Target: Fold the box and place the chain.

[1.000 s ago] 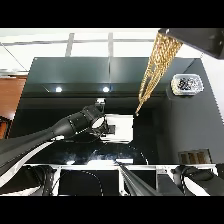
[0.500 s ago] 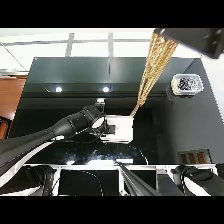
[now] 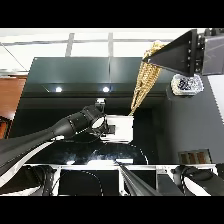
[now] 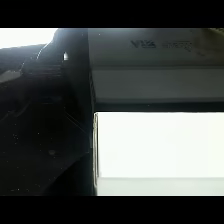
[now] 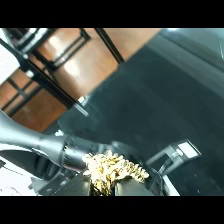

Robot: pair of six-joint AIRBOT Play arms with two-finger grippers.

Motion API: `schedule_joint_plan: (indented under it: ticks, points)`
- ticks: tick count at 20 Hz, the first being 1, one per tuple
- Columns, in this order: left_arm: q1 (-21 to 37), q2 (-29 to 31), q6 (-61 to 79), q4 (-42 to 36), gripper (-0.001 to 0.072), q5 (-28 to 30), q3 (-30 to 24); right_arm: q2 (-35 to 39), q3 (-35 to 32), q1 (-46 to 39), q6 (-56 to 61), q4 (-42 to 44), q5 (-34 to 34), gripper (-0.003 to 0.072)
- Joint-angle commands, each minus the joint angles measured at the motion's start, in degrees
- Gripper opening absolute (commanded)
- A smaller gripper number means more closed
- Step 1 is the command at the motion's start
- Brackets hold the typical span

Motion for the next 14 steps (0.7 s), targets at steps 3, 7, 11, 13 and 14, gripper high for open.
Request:
schedule_joint_plan:
  ticks: [3,7,11,13,14]
  points:
    - [0.0,0.0,0.0,0.0,0.0031,0.0,0.0,1.7,-0.2,-3.1,0.0,-0.3,2.0,0.0004]
    - [0.0,0.0,0.0,0.0,0.0031,0.0,0.0,3.0,-0.2,-3.3,0.1,0.2,1.9,0.0004]
    - [0.0,0.0,0.0,0.1,0.003,0.0,0.0,3.3,-0.1,-3.3,0.1,0.1,1.9,0.0004]
    - [0.0,0.0,0.0,0.0,0.0031,0.0,0.0,3.3,-0.1,-3.3,0.2,0.5,1.9,0.0004]
    - [0.0,0.0,0.0,0.0,0.003,0.0,0.0,3.3,-0.1,-3.3,0.2,1.5,1.6,0.0004]
